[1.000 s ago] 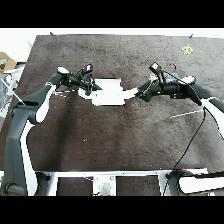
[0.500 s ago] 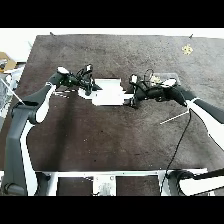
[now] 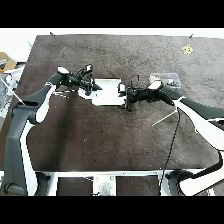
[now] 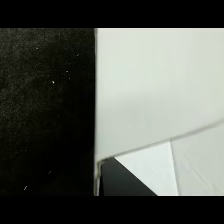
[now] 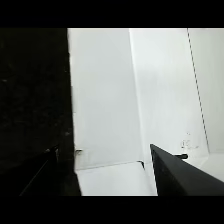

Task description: Fold the box and place the chain.

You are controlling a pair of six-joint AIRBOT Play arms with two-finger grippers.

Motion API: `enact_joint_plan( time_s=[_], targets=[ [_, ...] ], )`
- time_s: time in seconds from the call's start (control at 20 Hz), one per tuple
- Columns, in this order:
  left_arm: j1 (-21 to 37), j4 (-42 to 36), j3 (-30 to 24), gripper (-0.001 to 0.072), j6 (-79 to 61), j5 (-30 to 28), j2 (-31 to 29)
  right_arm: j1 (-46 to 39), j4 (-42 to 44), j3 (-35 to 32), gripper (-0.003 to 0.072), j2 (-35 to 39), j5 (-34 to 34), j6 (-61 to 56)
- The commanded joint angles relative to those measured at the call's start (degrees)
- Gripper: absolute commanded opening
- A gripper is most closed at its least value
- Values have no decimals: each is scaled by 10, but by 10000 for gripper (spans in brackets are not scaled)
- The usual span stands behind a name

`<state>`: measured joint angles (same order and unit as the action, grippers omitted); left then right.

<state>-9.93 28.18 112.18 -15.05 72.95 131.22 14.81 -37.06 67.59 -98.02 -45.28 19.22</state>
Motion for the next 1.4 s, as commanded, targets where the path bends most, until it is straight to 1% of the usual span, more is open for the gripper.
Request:
enact_joint_plan(
  time_s=[0.0,0.2,0.35,0.45,0.6,0.75,0.9,1.15,1.2,1.35],
  targets=[
    [0,0,0,10,0,0,0,5,-12,27,635,-27,10,-15],
    [0,0,0,10,0,-1,0,3,-10,43,634,-3,12,-28],
    [0,0,0,10,0,-1,0,-12,-7,69,633,1,16,-75],
    [0,0,0,10,0,-1,0,-24,3,83,634,-9,15,-75],
    [0,0,0,10,0,-1,0,-26,4,116,634,-35,-3,-86],
    [0,0,0,10,0,-1,0,-33,4,147,635,-56,-38,-90],
    [0,0,0,10,0,-1,0,-46,4,150,654,-59,-45,-99],
    [0,0,0,10,0,-1,0,-53,5,150,652,-61,-45,-99],
    [0,0,0,10,0,-1,0,-53,13,153,635,-66,-49,-98],
    [0,0,0,10,0,-1,0,-55,13,204,633,-112,-93,-99]
  ],
)
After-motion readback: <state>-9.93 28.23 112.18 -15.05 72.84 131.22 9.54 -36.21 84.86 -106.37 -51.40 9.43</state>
